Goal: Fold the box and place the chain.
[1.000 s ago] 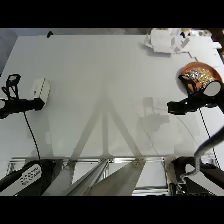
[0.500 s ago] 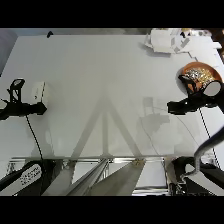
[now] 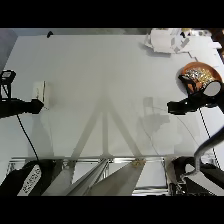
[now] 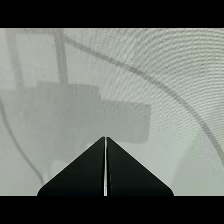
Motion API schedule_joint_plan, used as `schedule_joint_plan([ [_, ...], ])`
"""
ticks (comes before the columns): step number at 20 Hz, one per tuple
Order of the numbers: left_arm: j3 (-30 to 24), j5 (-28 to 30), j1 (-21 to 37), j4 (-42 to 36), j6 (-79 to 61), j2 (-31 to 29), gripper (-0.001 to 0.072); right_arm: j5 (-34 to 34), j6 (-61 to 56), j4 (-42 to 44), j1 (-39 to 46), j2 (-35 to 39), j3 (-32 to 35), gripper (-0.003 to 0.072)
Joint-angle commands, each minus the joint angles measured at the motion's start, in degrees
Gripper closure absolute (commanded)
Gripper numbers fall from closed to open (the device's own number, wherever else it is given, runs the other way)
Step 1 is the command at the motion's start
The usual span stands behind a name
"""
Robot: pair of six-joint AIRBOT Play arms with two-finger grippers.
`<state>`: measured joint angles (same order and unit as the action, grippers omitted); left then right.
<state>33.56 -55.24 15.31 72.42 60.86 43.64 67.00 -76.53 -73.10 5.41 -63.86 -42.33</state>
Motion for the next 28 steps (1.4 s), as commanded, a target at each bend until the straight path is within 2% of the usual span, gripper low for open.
schedule_joint_plan([
  [1,0.02,-13.73,-3.58,0.28,-0.22,-6.25,0.0322,0.02,0.00,0.00,0.02,0.04,0.02,0.0672],
  [2,0.02,-17.73,-3.61,0.28,-0.20,-6.29,0.0350,0.02,0.00,0.00,0.02,0.04,0.02,0.0672],
  [4,0.02,-23.87,-3.63,0.33,-0.15,-6.27,0.0353,0.02,0.00,0.00,0.02,0.04,0.02,0.0672],
  [5,0.02,-25.99,-3.63,0.11,0.20,-6.27,0.0397,0.02,-0.02,0.00,0.02,0.04,0.02,0.0672],
  [7,0.02,-29.77,-3.63,-0.04,1.68,-6.27,0.0580,0.02,0.00,0.00,0.02,0.04,0.02,0.0672],
  [9,0.02,-33.03,-3.63,-0.42,2.27,-6.29,0.0622,0.02,0.00,0.00,0.02,0.04,0.02,0.0672],
  [12,0.02,-34.23,-3.63,-1.09,2.23,-6.32,0.0618,0.02,0.00,0.02,0.02,0.04,0.00,0.0672],
  [26,0.02,-27.26,-3.63,-1.97,1.95,-6.29,0.0616,0.02,0.00,0.00,0.02,0.04,0.02,0.0672],
  [27,0.02,-26.36,-3.63,-2.34,1.97,-6.29,0.0582,0.02,0.00,0.00,0.02,0.04,0.02,0.0672],
  [28,0.02,-25.18,-3.63,-3.02,2.01,-6.29,0.0492,0.02,0.00,0.02,0.02,0.04,0.02,0.0672],
])
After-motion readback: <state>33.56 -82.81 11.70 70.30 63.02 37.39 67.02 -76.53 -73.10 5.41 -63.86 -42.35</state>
